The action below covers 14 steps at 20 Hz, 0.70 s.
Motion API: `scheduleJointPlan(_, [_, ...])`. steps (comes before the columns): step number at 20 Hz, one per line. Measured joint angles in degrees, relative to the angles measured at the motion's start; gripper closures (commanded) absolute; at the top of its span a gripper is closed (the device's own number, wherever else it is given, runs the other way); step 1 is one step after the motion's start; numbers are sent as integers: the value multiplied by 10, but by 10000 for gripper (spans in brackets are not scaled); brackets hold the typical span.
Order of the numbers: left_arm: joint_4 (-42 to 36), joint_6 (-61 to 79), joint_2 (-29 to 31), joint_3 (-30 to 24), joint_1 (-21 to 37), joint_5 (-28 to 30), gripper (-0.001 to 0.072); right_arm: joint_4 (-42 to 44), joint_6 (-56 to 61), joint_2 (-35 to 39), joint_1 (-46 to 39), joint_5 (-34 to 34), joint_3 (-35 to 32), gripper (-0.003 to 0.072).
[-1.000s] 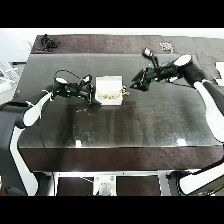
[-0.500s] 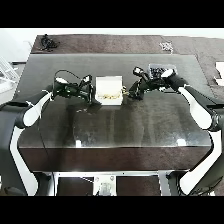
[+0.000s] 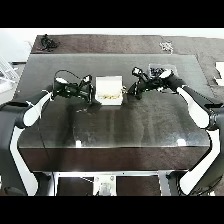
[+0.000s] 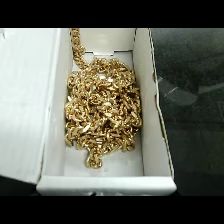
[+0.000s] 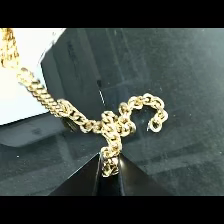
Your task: Fold the box and place the chain.
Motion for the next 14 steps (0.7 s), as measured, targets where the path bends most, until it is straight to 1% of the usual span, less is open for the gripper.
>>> scheduleJointPlan(3, [0,0,0,0,0,0,184,-2,12,1,4,21,0,679])
scheduleJointPlan(6, [0,0,0,0,0,0,184,-13,39,17,6,45,-1,681])
scheduleJointPlan(10, [0,0,0,0,0,0,184,16,70,90,11,55,-1,681])
scheduleJointPlan(14, [0,0,0,0,0,0,184,38,102,182,37,61,0,680])
